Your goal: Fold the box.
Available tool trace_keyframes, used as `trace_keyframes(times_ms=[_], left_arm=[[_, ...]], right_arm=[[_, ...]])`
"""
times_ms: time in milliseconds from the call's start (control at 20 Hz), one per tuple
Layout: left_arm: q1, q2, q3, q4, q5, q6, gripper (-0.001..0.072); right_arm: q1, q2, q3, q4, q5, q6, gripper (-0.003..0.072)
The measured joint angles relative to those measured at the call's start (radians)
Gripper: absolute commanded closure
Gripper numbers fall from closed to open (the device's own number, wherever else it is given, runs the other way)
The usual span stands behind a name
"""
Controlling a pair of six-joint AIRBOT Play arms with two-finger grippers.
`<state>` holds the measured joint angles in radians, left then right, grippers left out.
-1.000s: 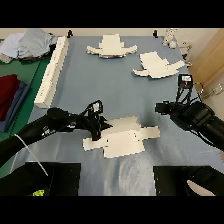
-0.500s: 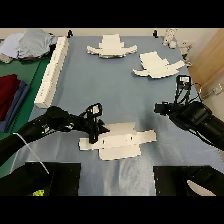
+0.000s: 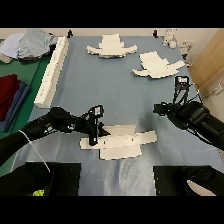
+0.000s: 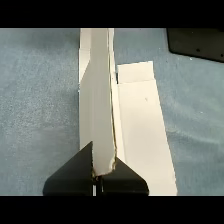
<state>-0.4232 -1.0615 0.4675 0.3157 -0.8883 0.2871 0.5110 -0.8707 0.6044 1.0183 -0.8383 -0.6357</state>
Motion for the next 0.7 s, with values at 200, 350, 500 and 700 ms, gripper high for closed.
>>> trace_keyframes(times_ms=[200,350,500,700], left_arm=[[0.000,0.021,0.001,0.007,-0.028,0.000,0.0695],[0.000,0.027,0.002,0.002,-0.034,0.000,0.0695],[0.000,0.030,0.002,0.001,-0.022,0.002,0.0695],[0.000,0.033,0.031,-0.001,0.010,0.014,0.0698]], right_arm=[[0.000,0.000,0.000,0.000,0.000,0.000,0.0402],[0.000,0.000,0.000,0.000,0.000,0.000,0.0402],[0.000,0.000,0.000,0.000,0.000,0.000,0.0402],[0.000,0.000,0.000,0.000,0.000,0.000,0.0402]])
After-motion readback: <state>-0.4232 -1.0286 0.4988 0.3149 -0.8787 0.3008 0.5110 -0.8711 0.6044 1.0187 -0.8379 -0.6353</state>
